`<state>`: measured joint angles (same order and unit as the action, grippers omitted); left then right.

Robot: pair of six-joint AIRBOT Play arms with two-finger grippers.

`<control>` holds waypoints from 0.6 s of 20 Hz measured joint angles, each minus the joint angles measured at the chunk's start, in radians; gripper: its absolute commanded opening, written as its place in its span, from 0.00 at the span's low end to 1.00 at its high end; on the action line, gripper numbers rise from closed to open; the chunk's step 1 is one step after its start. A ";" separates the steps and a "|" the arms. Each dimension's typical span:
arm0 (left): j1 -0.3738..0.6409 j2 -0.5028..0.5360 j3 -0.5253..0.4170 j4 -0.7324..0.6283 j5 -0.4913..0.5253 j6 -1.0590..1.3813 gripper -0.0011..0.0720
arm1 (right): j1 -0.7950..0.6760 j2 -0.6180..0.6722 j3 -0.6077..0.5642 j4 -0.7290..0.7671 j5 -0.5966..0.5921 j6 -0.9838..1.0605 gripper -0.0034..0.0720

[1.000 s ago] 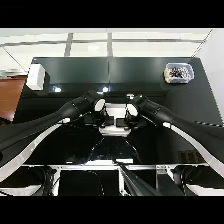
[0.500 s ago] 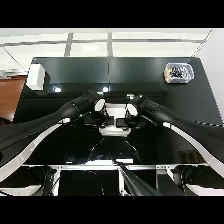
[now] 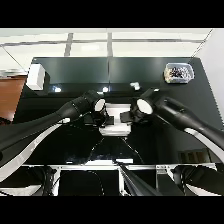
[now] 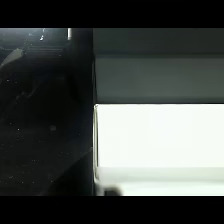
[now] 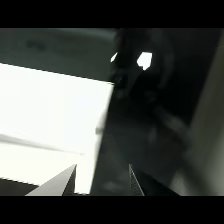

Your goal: Fold the box and place the chain.

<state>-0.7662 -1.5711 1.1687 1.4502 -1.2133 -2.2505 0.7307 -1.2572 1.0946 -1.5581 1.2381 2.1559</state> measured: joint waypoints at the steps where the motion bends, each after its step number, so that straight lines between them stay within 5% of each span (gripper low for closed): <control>1: 0.000 0.000 0.000 0.000 0.000 0.000 0.05 | 0.000 0.032 0.000 -0.083 0.011 -0.003 0.56; 5: 0.000 0.000 0.000 0.000 0.000 0.000 0.05 | -0.076 0.086 -0.018 -0.413 -0.083 -0.012 0.62; 6: 0.000 0.000 0.000 0.000 0.000 0.000 0.05 | -0.120 0.085 -0.029 -0.455 -0.143 -0.005 1.00; 12: 0.000 0.000 0.000 0.001 0.000 -0.001 0.05 | -0.488 -0.090 0.016 -0.401 -0.440 0.012 1.00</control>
<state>-0.7662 -1.5711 1.1687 1.4509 -1.2129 -2.2513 0.2428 -1.3476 1.1110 -1.9587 0.7982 2.1681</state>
